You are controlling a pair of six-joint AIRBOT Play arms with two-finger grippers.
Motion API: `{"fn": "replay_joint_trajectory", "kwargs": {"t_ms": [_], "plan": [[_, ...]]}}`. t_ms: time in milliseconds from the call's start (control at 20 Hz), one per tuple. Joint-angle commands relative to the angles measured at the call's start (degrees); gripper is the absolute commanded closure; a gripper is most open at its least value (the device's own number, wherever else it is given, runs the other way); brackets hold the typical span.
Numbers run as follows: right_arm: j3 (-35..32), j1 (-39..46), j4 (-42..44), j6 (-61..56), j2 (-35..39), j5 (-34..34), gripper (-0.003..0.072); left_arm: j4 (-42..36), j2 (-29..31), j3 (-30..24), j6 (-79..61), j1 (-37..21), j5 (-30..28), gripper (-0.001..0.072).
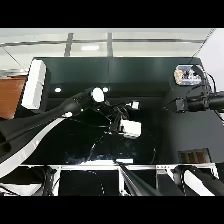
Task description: Fold the box and place the chain.
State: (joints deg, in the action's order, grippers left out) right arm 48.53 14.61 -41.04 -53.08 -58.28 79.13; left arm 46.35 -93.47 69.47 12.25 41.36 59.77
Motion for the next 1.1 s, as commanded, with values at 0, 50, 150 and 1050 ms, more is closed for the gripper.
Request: {"fn": "replay_joint_trajectory", "kwargs": {"t_ms": [0,50,150,1050], "plan": [[0.07,0.0,0.02,-0.02,0.04,-0.35,0.0663,3.15,-0.26,-0.04,0.02,1.03,-2.95,-0.0011],[0.07,0.0,0.02,-0.02,0.04,-0.39,0.0663,2.32,-0.63,-0.04,0.0,1.36,-3.78,-0.0011],[0.07,0.0,0.02,-0.04,0.04,-0.9,0.0663,-2.25,-1.55,-0.04,-0.11,2.6,-5.42,-0.0009],[0.07,0.02,0.02,-0.02,0.04,-1.38,0.0663,41.64,17.46,-4.68,65.31,-30.82,15.54,0.0356]]}}
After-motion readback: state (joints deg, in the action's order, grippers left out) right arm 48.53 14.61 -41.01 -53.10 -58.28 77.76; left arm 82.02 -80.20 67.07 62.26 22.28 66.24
